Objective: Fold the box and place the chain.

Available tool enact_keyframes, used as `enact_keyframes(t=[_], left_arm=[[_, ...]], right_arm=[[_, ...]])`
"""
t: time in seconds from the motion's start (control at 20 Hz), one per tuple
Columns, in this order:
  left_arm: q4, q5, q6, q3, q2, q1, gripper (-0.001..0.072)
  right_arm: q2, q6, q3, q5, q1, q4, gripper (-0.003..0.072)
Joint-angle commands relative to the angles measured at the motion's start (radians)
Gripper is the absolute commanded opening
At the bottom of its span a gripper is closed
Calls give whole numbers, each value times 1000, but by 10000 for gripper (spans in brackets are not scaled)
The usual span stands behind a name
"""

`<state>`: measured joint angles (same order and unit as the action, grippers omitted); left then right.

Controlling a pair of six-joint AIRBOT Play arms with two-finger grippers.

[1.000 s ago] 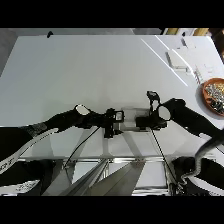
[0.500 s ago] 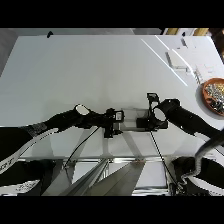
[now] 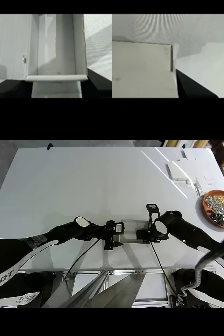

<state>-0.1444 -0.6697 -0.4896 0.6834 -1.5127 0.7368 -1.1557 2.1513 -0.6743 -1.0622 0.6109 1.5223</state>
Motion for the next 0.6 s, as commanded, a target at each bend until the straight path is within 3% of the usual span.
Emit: enact_keyframes(t=[0.0,0.05,0.15,0.3,0.4,0.55], left_arm=[[-2,-1,0,1,0,0,275],[-2,-1,0,1,0,0,275],[-2,-1,0,1,0,0,275],[-2,-1,0,1,0,0,275],[-2,-1,0,1,1,0,275],[-2,-1,0,1,0,0,275]], right_arm=[[95,-179,-1,-77,0,76,351],[135,-235,-1,-132,0,104,352],[219,-316,-7,-223,-23,163,437],[314,-339,-97,-346,-167,281,389],[354,-431,-182,-331,-334,336,385],[355,-559,-237,-196,-656,334,381]])
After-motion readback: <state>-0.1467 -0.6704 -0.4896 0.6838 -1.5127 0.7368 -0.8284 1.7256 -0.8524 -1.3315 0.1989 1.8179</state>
